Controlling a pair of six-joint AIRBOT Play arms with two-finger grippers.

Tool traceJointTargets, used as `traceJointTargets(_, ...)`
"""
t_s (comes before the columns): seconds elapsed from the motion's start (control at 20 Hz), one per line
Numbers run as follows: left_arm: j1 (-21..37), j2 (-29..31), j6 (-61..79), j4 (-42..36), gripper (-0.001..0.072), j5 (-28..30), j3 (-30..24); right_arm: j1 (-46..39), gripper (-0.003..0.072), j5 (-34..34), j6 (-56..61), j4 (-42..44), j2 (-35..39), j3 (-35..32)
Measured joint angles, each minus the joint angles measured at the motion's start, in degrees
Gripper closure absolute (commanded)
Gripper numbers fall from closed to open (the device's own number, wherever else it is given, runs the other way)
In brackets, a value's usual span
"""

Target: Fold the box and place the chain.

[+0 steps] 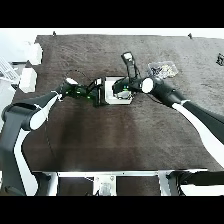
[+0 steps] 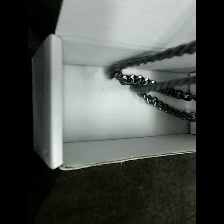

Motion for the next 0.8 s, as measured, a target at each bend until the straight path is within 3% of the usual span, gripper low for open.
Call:
traceJointTargets(0.05,0.0,0.0,0.0,0.0,0.0182,0.0,0.0,0.0,0.0163,0.0,0.0,0.1,-1.3,-0.1)
traceJointTargets(0.45,0.0,0.0,0.0,0.0,0.0182,0.0,0.0,-2.8,0.016,0.3,-3.0,-1.5,1.1,-0.1)
traceJointTargets(0.8,0.0,0.0,0.0,0.0,0.0182,0.0,0.0,-20.7,0.014,2.3,0.7,-2.0,3.0,-0.9)
